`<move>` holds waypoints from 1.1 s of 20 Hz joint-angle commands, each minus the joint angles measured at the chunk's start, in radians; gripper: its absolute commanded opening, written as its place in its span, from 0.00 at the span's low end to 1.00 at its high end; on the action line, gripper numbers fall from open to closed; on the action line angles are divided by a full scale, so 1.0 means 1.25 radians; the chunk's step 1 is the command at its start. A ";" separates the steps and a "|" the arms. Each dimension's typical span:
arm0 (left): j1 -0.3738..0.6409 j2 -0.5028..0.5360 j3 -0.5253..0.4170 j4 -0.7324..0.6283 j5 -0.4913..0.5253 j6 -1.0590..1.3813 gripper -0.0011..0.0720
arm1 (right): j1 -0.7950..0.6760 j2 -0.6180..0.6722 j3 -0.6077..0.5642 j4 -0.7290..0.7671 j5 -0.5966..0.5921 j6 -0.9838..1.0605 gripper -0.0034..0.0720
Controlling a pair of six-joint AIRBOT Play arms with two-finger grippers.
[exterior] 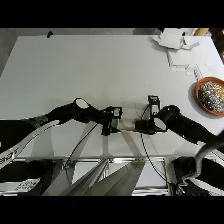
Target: Fold the box and place the chain.
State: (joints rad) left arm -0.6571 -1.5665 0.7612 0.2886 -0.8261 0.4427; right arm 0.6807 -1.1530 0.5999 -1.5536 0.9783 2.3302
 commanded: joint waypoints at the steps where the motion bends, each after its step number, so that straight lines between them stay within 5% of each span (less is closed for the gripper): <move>1: 0.001 0.000 0.000 0.002 -0.001 0.002 0.39 | 0.000 0.003 0.001 -0.005 0.007 -0.041 0.23; 3: 0.001 0.000 0.000 0.003 -0.001 0.002 0.39 | 0.001 0.011 0.000 -0.005 0.029 -0.073 0.49; 7: 0.001 0.000 0.000 0.002 -0.001 0.002 0.39 | 0.000 0.090 0.001 -0.005 0.035 -0.161 0.52; 13: 0.001 0.000 0.000 0.003 -0.001 0.002 0.39 | -0.070 0.366 0.066 -0.072 0.063 -0.338 0.51; 17: 0.001 0.000 0.000 0.002 -0.001 0.002 0.39 | -0.265 0.452 0.120 -0.240 0.002 -0.414 0.51; 22: 0.001 0.000 0.000 0.002 -0.001 0.002 0.39 | -0.690 0.376 0.120 -0.214 -0.086 -0.563 0.51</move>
